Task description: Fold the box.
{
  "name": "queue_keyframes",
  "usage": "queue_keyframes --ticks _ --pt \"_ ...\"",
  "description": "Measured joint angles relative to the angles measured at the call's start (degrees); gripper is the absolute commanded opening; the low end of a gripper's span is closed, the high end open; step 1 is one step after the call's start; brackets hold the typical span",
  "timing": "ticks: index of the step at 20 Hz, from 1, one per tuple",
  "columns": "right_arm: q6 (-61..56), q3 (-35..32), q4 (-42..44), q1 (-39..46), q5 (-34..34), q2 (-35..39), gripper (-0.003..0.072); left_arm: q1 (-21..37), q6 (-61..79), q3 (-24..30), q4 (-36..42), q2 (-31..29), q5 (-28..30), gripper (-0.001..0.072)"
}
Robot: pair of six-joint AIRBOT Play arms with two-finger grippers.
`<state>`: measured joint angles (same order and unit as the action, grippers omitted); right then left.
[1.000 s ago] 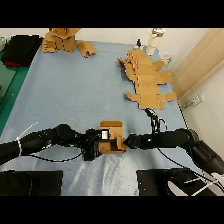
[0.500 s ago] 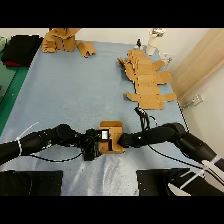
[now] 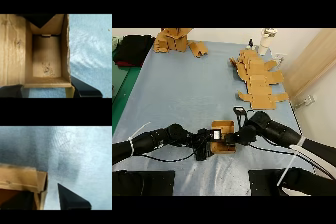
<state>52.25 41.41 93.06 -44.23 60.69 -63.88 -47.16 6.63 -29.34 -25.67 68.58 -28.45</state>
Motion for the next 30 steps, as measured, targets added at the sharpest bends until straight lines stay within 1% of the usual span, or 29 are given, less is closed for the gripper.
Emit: queue_keyframes --ticks 3,4,6,7,9,12,13,14,15,18,19,20,26,27,28,29,30 --pt "-2.62 3.65 -2.16 -2.47 1.68 -3.91 0.0418 0.00 -0.07 0.00 0.02 0.00 0.07 0.0466" --pt "-3.19 4.76 -2.51 -3.30 2.43 -5.29 0.0343 0.00 -0.04 0.00 0.02 0.00 0.07 0.0466" --pt "-3.89 6.45 -3.19 -4.26 4.20 -7.56 0.0251 0.00 -0.04 0.00 0.00 0.00 0.04 0.0466" --pt "-4.13 6.97 -3.39 -4.52 5.09 -8.33 0.0150 0.00 -0.04 0.00 0.00 0.00 0.02 0.0466" --pt "-4.72 7.63 -4.52 -4.96 7.34 -9.31 0.0004 0.00 -0.02 0.00 0.00 0.00 0.02 0.0466" --pt "-5.57 8.13 -5.05 -5.18 9.05 -9.99 0.0009 0.00 -0.17 0.00 0.09 0.00 -0.11 0.0466" --pt "-5.55 8.20 -5.20 -5.25 9.38 -10.05 0.0155 0.00 -0.13 0.00 0.07 0.00 -0.09 0.0466" --pt "-4.98 8.22 -5.38 -5.38 10.10 -10.10 0.0272 0.00 0.11 0.00 -0.09 0.00 -0.07 0.0466" --pt "-4.94 8.20 -5.11 -5.44 10.99 -10.01 0.0301 0.00 0.26 0.00 -0.11 0.00 -0.13 0.0466" --pt "-5.18 8.31 -5.62 -5.42 11.02 -8.48 0.0301 0.00 0.17 0.00 -0.07 0.00 -0.09 0.0466" --pt "-5.31 8.35 -5.66 -5.42 11.23 -7.69 0.0333 0.00 0.20 0.00 -0.07 0.00 -0.22 0.0466" --pt "-5.31 8.33 -5.66 -5.42 11.41 -6.86 0.0403 0.00 0.17 0.00 -0.07 0.00 -0.20 0.0466" --pt "-5.25 8.33 -5.70 -5.42 14.64 -0.39 0.0400 0.00 0.02 0.00 -0.02 0.00 -0.11 0.0466" --pt "-5.11 8.33 -5.77 -5.40 15.08 1.09 0.0331 0.00 0.02 0.00 -0.02 0.00 -0.11 0.0466" --pt "-4.94 8.35 -6.14 -5.33 15.50 2.40 0.0141 0.00 0.02 0.00 -0.02 0.00 -0.11 0.0466" --pt "-4.85 8.33 -6.75 -5.05 16.17 3.63 0.0021 0.00 0.02 0.00 -0.02 0.00 -0.11 0.0466" --pt "-4.46 8.33 -7.72 -4.55 16.81 4.57 0.0003 0.00 0.02 0.00 -0.02 0.00 -0.09 0.0466"
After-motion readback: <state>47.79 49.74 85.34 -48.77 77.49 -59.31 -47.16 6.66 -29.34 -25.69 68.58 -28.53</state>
